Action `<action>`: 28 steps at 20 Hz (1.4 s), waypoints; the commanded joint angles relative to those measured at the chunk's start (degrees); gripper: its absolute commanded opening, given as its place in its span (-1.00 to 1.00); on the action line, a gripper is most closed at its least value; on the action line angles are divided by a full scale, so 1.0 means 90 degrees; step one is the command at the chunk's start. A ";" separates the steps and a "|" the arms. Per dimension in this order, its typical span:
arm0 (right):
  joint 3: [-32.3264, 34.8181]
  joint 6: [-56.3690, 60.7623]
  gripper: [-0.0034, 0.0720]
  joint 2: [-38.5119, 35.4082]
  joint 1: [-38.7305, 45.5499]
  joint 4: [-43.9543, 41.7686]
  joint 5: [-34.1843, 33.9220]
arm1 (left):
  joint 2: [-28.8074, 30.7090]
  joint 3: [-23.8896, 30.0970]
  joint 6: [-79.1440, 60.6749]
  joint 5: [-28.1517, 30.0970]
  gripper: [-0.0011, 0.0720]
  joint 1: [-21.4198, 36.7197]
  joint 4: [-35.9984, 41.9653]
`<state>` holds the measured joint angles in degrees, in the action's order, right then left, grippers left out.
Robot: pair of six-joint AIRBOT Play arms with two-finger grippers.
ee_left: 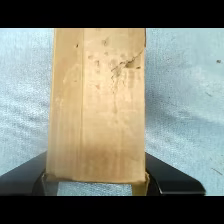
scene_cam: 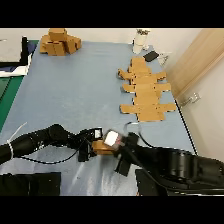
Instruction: Fold the box.
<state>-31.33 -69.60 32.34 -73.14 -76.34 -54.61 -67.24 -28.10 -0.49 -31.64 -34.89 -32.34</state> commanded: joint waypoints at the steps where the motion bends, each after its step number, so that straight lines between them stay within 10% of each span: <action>1: 0.0996 0.3334 -0.90 -0.0996 -0.0010 -0.1178 0.0437 | -0.0002 -0.0005 -0.0005 0.0000 0.02 -0.0002 -0.0002; 6: 0.2696 0.7240 -0.90 -0.0811 0.0430 0.0066 0.5251 | -0.0002 -0.0005 -0.0005 0.0002 0.02 -0.0002 0.0000; 11: 0.2669 0.7827 -0.90 -0.0119 0.1484 0.0797 0.6547 | -0.0002 -0.0005 -0.0002 0.0000 0.02 -0.0002 -0.0002; 28: 0.2693 0.7732 -0.90 0.0714 0.1559 0.0797 0.6229 | -0.0002 -0.0005 -0.0002 0.0000 0.02 -0.0002 -0.0002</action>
<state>-7.11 -0.01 36.49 -58.85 -69.17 0.64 -67.24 -28.10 -0.51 -31.64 -34.89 -32.34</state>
